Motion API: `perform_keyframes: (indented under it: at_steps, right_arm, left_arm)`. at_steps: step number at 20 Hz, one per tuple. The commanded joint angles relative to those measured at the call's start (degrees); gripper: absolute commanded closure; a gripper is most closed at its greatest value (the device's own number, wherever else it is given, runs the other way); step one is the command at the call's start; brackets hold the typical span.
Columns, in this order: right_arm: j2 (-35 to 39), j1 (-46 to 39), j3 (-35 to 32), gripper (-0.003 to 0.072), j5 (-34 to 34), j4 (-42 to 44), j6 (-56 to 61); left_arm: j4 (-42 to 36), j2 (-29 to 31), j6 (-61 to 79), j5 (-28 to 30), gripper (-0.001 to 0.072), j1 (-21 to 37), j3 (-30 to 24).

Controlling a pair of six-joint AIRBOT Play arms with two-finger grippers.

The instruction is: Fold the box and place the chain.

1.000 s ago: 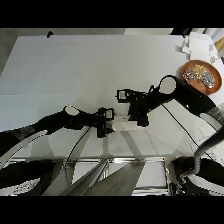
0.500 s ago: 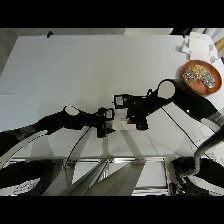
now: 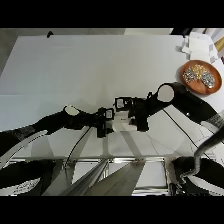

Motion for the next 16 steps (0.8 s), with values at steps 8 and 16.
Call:
perform_keyframes:
  at_steps: [8, 16]
  right_arm:
    - [0.0, 0.0, -0.3, 0.0530, -1.1, -0.2, 0.1]
    - [0.0, 0.0, -0.3, 0.0540, -2.1, -0.2, 0.8]
  left_arm:
    - [0.0, 0.0, 0.0, 0.0, 0.0397, 0.0, 0.0]
    - [0.0, 0.0, 0.0, 0.0, 0.0397, 0.0, 0.0]
